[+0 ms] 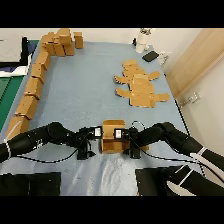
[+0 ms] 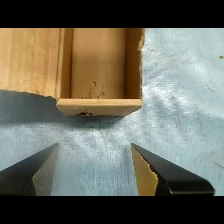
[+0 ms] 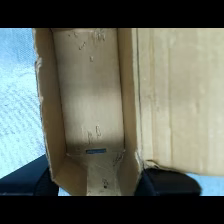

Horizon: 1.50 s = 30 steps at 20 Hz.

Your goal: Fold the box.

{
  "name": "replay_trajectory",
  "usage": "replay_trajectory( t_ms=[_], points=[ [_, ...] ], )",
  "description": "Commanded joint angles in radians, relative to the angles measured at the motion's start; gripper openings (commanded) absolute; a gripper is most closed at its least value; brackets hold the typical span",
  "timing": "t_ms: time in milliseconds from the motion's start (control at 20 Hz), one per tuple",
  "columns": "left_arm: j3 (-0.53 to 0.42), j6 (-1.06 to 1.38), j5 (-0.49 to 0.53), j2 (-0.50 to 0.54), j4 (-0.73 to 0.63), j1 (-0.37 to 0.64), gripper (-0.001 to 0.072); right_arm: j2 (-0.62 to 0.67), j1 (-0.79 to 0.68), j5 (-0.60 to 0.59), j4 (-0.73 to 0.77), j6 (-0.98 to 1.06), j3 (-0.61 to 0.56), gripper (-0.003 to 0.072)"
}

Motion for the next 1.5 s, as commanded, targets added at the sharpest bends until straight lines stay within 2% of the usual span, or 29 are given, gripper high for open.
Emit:
replay_trajectory(
  t_ms=[0, 300, 400, 900, 1150, 1450],
  points=[
    [-0.027, 0.138, 0.032, 0.002, -0.125, -0.012, 0.0693, 0.000, 0.000, 0.000, 0.000, 0.000, 0.000, 0.0551],
    [-0.031, 0.256, 0.049, 0.000, -0.272, -0.048, 0.0693, 0.000, 0.000, 0.000, 0.000, 0.000, 0.000, 0.0551],
    [-0.035, 0.257, 0.077, 0.000, -0.274, -0.048, 0.0693, 0.000, 0.000, 0.000, 0.001, 0.000, 0.000, 0.0551],
    [-0.037, 0.257, 0.085, -0.024, -0.282, -0.068, 0.0693, 0.000, 0.000, 0.000, 0.000, 0.000, 0.000, 0.0551],
    [-0.033, 0.259, 0.146, -0.039, -0.330, -0.109, 0.0693, 0.000, 0.000, 0.000, 0.001, 0.000, 0.000, 0.0551],
    [-0.021, 0.259, 0.164, -0.043, -0.334, -0.141, 0.0692, 0.000, 0.000, 0.000, 0.001, 0.000, 0.000, 0.0551]
  ],
)
